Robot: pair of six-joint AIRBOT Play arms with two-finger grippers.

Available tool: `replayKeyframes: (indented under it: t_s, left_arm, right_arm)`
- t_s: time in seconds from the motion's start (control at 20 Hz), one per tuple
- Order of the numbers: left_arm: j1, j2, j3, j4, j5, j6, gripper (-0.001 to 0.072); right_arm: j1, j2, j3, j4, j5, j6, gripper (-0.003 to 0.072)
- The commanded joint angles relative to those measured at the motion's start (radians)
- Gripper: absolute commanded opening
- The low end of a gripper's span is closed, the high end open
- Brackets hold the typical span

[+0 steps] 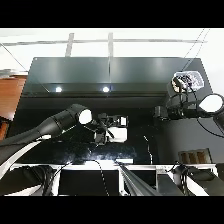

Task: Fold the box and place the chain.

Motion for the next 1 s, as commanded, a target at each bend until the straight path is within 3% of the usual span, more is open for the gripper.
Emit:
replayKeyframes:
  t_s: [0.0, 0.1, 0.35, 0.5, 0.7, 0.95]
  left_arm:
    - [0.000, -0.001, 0.000, 0.002, -0.011, -0.015, 0.0350]
    - [0.000, -0.001, 0.002, 0.006, -0.021, -0.043, 0.0276]
    - [0.014, 0.029, 0.076, 0.182, -0.093, -0.171, 0.0271]
    - [0.088, 0.080, 0.130, 0.183, -0.116, -0.182, 0.0272]
    - [0.285, 0.121, 0.196, 0.184, -0.133, -0.388, 0.0282]
    - [0.616, 0.109, 0.275, 0.184, -0.135, -0.444, 0.0283]
  right_arm:
    - [0.000, 0.000, 0.000, 0.000, 0.000, 0.000, 0.0022]
    - [0.000, 0.000, 0.000, 0.000, 0.000, 0.000, 0.0022]
    - [0.000, 0.000, 0.000, 0.000, 0.000, 0.000, 0.0022]
    - [0.000, 0.000, 0.000, 0.000, 0.001, 0.000, 0.0022]
    - [0.000, 0.000, 0.000, 0.000, 0.001, 0.000, 0.0022]
    - [0.000, 0.000, 0.000, 0.001, 0.000, 0.001, 0.0022]
